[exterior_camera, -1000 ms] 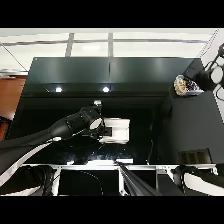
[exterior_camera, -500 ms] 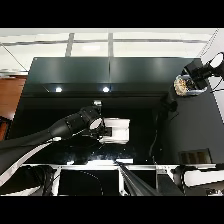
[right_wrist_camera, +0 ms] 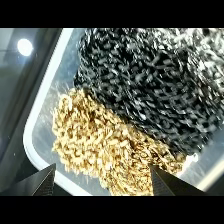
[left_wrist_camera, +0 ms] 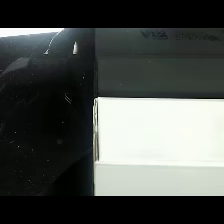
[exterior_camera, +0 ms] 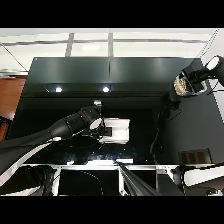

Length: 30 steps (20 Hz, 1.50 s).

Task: Fold the box and place the chain.

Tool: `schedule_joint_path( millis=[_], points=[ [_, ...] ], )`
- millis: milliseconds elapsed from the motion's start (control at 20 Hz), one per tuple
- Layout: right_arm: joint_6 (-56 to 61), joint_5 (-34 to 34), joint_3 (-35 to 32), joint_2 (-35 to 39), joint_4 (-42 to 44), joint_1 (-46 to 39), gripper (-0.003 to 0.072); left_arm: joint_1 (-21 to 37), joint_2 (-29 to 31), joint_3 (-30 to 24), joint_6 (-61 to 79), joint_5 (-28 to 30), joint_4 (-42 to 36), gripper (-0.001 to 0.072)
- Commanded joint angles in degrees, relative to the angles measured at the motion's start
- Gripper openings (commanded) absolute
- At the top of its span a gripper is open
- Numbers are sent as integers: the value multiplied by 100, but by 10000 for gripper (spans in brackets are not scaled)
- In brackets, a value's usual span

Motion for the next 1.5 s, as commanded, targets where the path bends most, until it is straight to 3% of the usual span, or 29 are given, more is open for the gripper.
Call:
schedule_joint_path(
  millis=[0, 150, 200, 250, 300, 550, 850, 1050, 1450],
  points=[
    [-66, -68, -4, -199, 120, 0, 644, 0, -2, 4, 2, 0, 2, 31],
    [-280, -177, -2, -293, 297, -2, 613, 0, -2, 4, 2, 0, 2, 31],
    [-365, -179, 15, -289, 313, -4, 293, 0, -2, 4, 2, 0, 2, 31],
    [-555, -131, 70, -286, 365, -4, 75, 0, -2, 4, 0, 2, 2, 31],
    [-846, -2, 168, -286, 442, -4, 50, 0, -2, 4, 0, 2, 2, 31],
    [-1633, 367, 413, 131, 400, -57, 46, 0, -2, 4, 0, 2, 2, 31],
    [-2968, 474, 413, 1451, 597, -229, 39, 0, -2, 4, 0, 2, 2, 31],
    [-3388, 92, 503, 2492, 680, -240, 39, 0, -2, 4, 0, 9, 2, 31],
    [-4175, 1054, 2959, 2909, 1434, -249, 39, 0, -2, 4, 0, 22, 2, 31]
  ],
)
